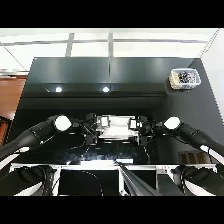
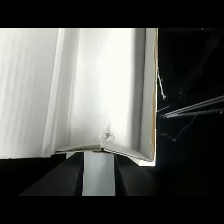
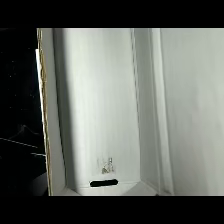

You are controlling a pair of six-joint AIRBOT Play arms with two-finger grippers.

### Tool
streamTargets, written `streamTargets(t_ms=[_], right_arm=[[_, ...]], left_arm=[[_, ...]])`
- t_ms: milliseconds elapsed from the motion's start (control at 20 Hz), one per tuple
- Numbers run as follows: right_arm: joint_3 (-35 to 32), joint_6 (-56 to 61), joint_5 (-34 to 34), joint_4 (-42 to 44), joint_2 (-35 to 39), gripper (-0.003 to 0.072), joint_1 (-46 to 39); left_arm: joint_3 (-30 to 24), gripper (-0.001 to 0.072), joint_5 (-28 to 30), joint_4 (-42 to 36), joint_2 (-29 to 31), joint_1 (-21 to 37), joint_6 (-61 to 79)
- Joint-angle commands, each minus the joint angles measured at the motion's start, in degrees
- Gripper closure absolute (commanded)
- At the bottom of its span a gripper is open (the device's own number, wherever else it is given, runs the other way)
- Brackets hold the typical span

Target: Fold the box and place the chain.

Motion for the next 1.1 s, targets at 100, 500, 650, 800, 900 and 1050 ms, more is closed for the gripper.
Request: streamTargets(t_ms=[100,500,650,800,900,1050], right_arm=[[-0.02,0.0,-0.02,0.02,0.0,0.0206,0.02],[-0.02,0.0,-0.02,0.04,0.0,0.0206,0.02],[-0.02,0.0,-0.02,0.04,0.0,0.0206,0.02],[0.0,0.0,-0.04,0.04,0.0,0.0206,0.02],[-0.02,0.0,-0.04,0.04,0.0,0.0206,0.02],[-0.02,0.0,-0.04,0.11,0.0,0.0206,0.02]], left_arm=[[0.07,0.048,0.04,-8.81,-1.27,-0.09,0.24],[0.07,0.0257,0.31,-5.81,-1.38,-0.09,0.22],[0.07,0.0421,0.22,-5.81,-1.38,-0.09,0.2],[0.11,0.0329,0.26,-5.77,-1.36,0.0,0.13],[0.57,0.0535,-0.02,-4.35,-0.81,0.48,-2.6],[2.67,0.0679,-5.16,6.97,2.86,4.48,-22.36]])
